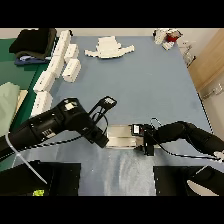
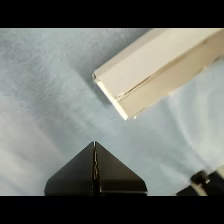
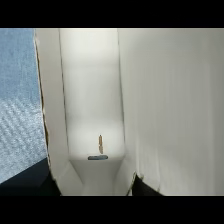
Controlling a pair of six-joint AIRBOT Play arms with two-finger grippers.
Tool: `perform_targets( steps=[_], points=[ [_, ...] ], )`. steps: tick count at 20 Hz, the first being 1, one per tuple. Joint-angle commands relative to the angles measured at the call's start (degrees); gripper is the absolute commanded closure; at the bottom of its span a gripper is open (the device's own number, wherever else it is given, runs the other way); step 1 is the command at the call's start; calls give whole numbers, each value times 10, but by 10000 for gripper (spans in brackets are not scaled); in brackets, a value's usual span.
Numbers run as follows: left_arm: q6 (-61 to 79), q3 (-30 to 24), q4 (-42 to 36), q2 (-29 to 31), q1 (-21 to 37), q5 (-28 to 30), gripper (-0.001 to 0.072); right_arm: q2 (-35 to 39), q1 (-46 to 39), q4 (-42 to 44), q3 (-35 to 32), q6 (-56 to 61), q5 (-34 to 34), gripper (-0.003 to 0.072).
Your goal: Fold the box.
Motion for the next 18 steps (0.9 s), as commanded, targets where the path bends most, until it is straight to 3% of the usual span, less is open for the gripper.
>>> perform_targets(
  steps=[1, 4, 9, 10, 11, 12, 18],
  points=[
    [271, -74, -96, 60, 96, 33, 697, 0, 0, 0, 0, 0, 0, 173],
    [443, -127, -127, 92, 161, 90, 698, 0, 0, 0, 0, 0, 0, 173],
    [652, -199, -238, 85, 221, 198, 695, 0, 0, 0, 0, 0, 0, 173],
    [697, -211, -255, 80, 221, 223, 600, 0, 0, 0, 0, 0, 0, 173],
    [755, -224, -286, 73, 221, 253, 188, 0, 0, 0, 0, 0, 0, 173],
    [815, -237, -324, 66, 221, 279, 12, 0, 0, 0, 0, 0, 0, 173],
    [1098, -278, -528, 17, 220, 304, 12, 0, 0, 0, 0, 0, 0, 173]
  ],
)
